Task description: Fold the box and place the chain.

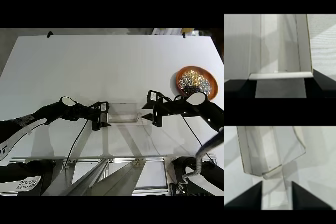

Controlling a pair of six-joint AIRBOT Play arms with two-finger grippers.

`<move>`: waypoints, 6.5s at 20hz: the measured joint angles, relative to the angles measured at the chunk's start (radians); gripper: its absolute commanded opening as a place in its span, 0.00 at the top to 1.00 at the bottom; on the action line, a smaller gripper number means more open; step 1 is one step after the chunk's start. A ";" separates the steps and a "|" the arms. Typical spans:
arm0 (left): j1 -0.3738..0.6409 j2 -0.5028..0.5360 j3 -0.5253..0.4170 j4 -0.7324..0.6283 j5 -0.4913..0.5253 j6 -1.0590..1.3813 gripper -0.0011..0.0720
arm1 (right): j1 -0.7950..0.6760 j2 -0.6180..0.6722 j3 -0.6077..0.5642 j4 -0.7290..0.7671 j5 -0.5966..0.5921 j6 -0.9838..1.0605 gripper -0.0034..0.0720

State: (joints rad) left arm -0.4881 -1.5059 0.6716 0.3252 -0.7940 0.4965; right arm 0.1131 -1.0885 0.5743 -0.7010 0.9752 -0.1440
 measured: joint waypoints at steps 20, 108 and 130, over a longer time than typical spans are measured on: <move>0.000 0.000 0.000 0.000 -0.003 -0.002 0.97 | 0.254 -0.172 0.001 0.356 -0.438 0.093 0.92; 0.000 0.000 0.000 0.001 -0.003 0.000 0.97 | -0.114 -0.078 -0.093 0.124 0.058 1.087 0.63; 0.000 0.000 0.000 0.001 -0.003 0.000 0.97 | 0.328 -0.072 0.086 -0.341 -0.135 1.688 0.50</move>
State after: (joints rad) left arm -0.4877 -1.5059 0.6716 0.3260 -0.7975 0.4965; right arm 0.4412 -1.1610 0.6605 -1.0420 0.8402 1.5444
